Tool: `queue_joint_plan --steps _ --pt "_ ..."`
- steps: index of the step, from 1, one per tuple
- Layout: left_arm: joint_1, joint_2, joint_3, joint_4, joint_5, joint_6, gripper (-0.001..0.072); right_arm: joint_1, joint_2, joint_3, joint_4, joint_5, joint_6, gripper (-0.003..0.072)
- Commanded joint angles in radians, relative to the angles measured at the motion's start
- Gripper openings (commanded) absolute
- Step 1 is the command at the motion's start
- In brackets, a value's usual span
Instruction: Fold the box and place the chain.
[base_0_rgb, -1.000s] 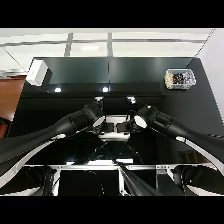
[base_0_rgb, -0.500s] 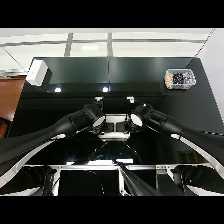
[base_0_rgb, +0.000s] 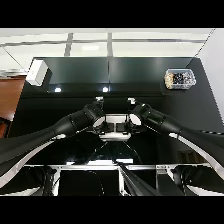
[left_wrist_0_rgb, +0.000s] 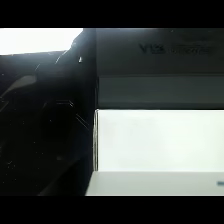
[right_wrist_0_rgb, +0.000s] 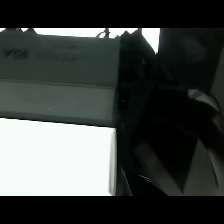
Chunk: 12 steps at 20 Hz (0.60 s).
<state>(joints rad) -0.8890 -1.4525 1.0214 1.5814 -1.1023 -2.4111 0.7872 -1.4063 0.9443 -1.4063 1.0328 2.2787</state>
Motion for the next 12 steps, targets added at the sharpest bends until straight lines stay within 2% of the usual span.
queue_joint_plan --steps 1,3,5,6,7,8,12 --pt "0.001 0.000 0.001 0.000 0.000 -0.001 0.0025 0.000 0.000 0.002 0.002 0.010 0.006 0.0265" --pt "0.001 0.000 0.001 0.000 -0.001 -0.001 0.0025 0.000 0.000 0.002 -0.012 0.011 0.006 0.0264" --pt "0.001 0.000 0.001 0.000 -0.002 -0.001 0.0025 0.000 -0.002 0.002 -0.028 0.013 0.007 0.0225" --pt "0.001 0.000 0.001 0.000 -0.002 -0.001 0.0025 0.000 -0.004 0.002 -0.028 0.014 0.006 0.0176" --pt "0.001 0.000 0.001 0.000 -0.001 -0.001 0.0025 0.000 -0.005 0.002 -0.028 0.014 0.006 0.0063" --pt "0.001 0.000 0.001 0.000 -0.002 -0.001 0.0025 0.000 -0.005 0.002 -0.027 0.007 0.008 0.0017" --pt "0.001 0.000 0.001 0.000 -0.001 -0.001 0.0025 0.000 -0.004 0.002 -0.022 0.003 0.020 0.0023"
